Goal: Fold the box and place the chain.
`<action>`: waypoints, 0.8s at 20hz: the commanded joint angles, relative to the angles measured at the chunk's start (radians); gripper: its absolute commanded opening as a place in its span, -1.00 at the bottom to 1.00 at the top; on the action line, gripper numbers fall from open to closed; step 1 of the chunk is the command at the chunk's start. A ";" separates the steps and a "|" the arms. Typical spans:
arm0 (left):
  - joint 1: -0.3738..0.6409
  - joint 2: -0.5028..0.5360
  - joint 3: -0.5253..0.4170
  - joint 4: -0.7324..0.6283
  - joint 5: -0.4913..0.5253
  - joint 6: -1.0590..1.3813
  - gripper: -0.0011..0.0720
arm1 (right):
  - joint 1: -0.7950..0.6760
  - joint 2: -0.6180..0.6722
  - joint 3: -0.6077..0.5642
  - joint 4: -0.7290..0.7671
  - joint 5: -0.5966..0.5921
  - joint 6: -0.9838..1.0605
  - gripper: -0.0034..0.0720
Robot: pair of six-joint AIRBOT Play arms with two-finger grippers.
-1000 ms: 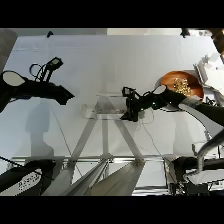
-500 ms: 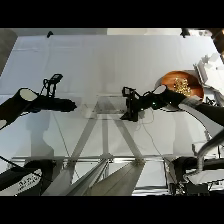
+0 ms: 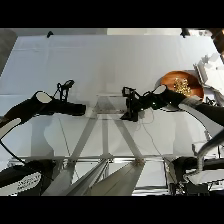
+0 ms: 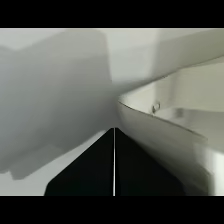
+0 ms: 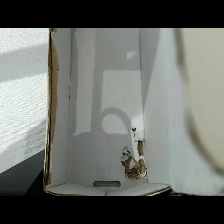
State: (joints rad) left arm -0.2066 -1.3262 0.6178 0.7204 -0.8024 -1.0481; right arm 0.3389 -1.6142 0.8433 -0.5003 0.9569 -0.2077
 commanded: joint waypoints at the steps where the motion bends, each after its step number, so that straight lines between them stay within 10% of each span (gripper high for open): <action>1: -0.018 -0.004 0.000 -0.111 -0.035 0.038 -0.96 | 0.000 0.000 0.000 0.000 0.000 0.000 0.42; 7: -0.018 0.002 0.000 -0.213 -0.060 0.038 -0.90 | 0.000 0.000 0.000 0.000 0.000 0.000 0.42; 10: -0.014 0.043 0.000 -0.211 -0.046 0.038 -0.42 | 0.000 0.000 0.000 0.000 0.000 0.000 0.42; 16: -0.013 0.099 0.000 -0.217 -0.038 0.038 -0.09 | 0.000 0.000 0.000 0.000 0.000 0.000 0.42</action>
State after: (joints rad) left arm -0.2161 -1.2423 0.6178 0.5114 -0.8455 -1.0100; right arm 0.3389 -1.6142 0.8433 -0.5003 0.9569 -0.2081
